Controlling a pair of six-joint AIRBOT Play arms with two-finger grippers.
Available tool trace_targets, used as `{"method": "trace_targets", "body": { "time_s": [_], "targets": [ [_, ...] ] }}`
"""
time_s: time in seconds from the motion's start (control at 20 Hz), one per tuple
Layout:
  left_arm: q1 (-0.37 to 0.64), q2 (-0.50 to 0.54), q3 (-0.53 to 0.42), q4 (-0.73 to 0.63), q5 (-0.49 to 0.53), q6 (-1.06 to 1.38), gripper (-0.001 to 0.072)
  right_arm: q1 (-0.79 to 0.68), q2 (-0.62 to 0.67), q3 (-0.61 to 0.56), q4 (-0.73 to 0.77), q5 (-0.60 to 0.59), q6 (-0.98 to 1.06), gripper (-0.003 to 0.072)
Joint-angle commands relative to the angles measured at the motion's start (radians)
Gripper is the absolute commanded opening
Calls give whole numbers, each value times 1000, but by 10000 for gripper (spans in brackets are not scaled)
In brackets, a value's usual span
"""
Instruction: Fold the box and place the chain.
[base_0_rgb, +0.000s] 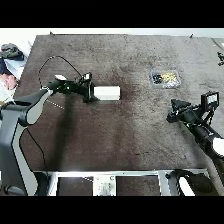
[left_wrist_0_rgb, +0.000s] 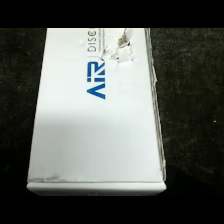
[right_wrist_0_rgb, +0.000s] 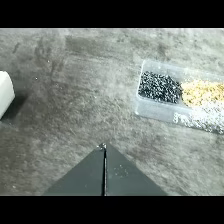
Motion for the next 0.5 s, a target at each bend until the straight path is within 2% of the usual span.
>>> {"method": "trace_targets", "body": {
  "time_s": [0.0, 0.1, 0.2, 0.35, 0.45],
  "targets": [
    [14, 26, 20, -89, -20, -38, 10, -1, 11, -10, -4, -18, 1, 8],
    [40, 80, 50, -146, 1, -65, 9, -1, 11, -10, -3, -18, 1, 8],
    [91, 176, 67, -166, 101, -113, 9, -1, 11, -10, -3, -18, 1, 8],
    [198, 316, 67, -158, 375, -215, 10, -1, 11, -10, -3, -18, 1, 8],
    [288, 374, 67, -158, 555, -340, 10, -1, 11, -10, -3, -18, 1, 8]
  ]
}}
